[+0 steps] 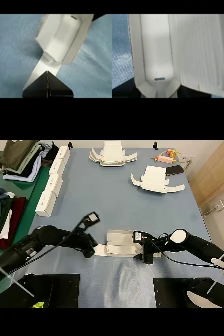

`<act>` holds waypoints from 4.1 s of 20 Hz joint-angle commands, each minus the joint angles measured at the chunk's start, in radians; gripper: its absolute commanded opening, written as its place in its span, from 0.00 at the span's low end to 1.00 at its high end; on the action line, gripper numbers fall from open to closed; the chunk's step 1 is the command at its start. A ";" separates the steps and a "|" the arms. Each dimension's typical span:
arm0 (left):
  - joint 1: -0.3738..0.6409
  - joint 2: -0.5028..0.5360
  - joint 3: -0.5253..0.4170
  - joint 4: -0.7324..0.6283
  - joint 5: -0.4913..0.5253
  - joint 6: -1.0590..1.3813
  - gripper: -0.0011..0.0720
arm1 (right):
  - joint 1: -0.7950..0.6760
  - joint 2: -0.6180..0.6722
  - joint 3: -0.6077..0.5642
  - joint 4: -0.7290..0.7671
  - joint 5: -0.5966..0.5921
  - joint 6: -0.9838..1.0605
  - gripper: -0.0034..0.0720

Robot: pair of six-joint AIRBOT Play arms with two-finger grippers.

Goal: Fold the box.

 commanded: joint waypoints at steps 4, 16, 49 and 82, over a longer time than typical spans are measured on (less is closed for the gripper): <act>0.350 0.234 -0.005 0.242 -0.318 -0.769 0.03 | 0.000 0.001 0.001 0.000 0.000 0.000 0.69; 0.425 -0.136 -0.142 -0.353 -0.239 -0.227 0.04 | 0.000 0.001 0.001 0.000 0.000 0.000 0.69; 0.016 -0.224 0.014 -0.457 0.010 -0.255 0.68 | 0.000 0.001 0.001 0.000 0.000 0.000 0.69; -0.449 -0.546 0.432 0.592 -0.224 -1.654 0.57 | 0.000 0.001 0.001 0.000 0.000 0.000 0.69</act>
